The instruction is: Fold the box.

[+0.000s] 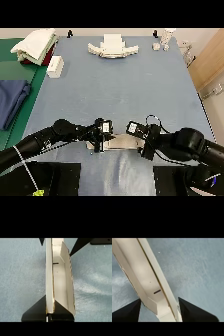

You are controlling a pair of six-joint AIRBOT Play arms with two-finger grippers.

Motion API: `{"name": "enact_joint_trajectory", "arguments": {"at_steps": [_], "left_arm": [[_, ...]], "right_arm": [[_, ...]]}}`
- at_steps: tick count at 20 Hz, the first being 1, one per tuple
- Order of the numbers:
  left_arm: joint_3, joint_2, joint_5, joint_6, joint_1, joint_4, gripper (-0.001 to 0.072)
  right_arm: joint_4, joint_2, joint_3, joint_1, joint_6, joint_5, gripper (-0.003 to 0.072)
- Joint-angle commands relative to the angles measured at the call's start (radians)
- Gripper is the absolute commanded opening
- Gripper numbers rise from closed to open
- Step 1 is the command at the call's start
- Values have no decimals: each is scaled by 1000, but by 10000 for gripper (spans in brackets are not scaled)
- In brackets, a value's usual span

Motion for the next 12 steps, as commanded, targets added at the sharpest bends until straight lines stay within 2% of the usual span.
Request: {"name": "enact_joint_trajectory", "arguments": {"at_steps": [1, 4, 12], "left_arm": [[0, 0, 0, 0, -1, 0, 13], [0, 0, 0, 0, -1, 0, 13], [0, 0, 0, 0, -1, 0, 13]], "right_arm": [[454, 8, -38, -219, -570, 40, 720], [661, 7, -91, -365, -838, 29, 720], [603, -11, -98, -385, -858, 5, 720]]}}
